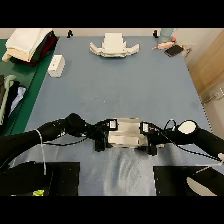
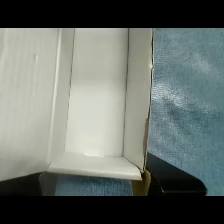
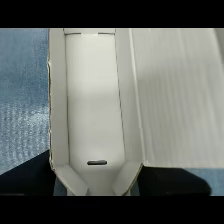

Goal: Fold the box.

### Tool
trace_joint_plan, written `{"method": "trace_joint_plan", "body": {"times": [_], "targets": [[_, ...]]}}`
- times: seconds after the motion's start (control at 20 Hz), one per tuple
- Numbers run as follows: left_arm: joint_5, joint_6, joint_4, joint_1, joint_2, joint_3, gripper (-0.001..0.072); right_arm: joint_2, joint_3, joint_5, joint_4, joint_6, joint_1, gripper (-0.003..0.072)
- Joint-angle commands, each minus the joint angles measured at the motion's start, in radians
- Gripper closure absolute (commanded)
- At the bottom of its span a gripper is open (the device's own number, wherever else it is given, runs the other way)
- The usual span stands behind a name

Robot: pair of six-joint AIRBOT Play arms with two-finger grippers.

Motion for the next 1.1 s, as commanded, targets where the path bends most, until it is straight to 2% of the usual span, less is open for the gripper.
{"method": "trace_joint_plan", "body": {"times": [0.0, 0.55, 0.7, 0.85, 1.05], "targets": [[0.0, 0.0, 0.0, 0.0, 0.0, 0.0, 0.0124, 0.031, 0.004, 0.019, -0.083, 0.068, -0.001, -0.0024], [0.0, 0.0, 0.0, 0.0, 0.0, 0.0, 0.0124, 0.165, 0.005, 0.023, -0.284, 0.274, -0.003, -0.0024], [0.0, 0.0, 0.0, 0.0, 0.0, 0.0, 0.0124, 0.257, 0.005, 0.023, -0.344, 0.406, -0.003, -0.0024], [0.0, 0.0, 0.0, 0.0, 0.0, 0.0, 0.0124, 0.375, 0.005, 0.031, -0.348, 0.636, -0.003, -0.0023], [0.0, 0.0, 0.0, 0.0, 0.0, 0.0, 0.0124, 0.552, 0.005, 0.092, -0.265, 0.793, -0.003, -0.002]]}}
